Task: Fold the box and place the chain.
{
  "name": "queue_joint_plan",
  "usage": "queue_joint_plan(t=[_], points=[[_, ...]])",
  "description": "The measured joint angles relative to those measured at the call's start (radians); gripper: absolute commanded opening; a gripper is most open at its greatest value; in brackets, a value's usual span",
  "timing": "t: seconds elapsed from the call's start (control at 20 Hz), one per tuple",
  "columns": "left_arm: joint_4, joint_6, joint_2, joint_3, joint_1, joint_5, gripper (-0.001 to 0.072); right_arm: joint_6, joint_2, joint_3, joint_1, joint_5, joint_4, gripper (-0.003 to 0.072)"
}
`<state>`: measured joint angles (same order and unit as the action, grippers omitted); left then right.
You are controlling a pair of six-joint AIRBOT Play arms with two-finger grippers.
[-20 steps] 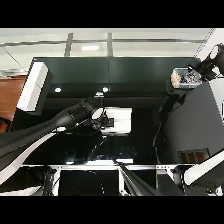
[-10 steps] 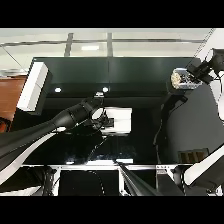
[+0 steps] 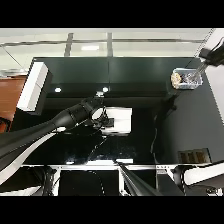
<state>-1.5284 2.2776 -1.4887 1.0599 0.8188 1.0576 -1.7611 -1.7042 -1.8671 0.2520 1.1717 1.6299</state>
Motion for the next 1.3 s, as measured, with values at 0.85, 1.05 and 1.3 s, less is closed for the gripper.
queue_joint_plan(t=[0.85, 1.05, 1.3], points=[[0.003, 0.000, 0.000, 0.000, 0.000, -0.006, 0.0030, 0.284, 0.628, 0.005, -0.060, 0.206, -0.426, 0.0011], [0.004, 0.000, 0.000, 0.000, 0.000, -0.010, 0.0029, 0.298, 0.671, 0.029, -0.131, 0.344, -0.509, 0.0011], [0.004, 0.001, 0.000, 0.000, 0.000, -0.011, 0.0029, 0.331, 0.685, 0.131, -0.229, 0.460, -0.649, 0.0011]])
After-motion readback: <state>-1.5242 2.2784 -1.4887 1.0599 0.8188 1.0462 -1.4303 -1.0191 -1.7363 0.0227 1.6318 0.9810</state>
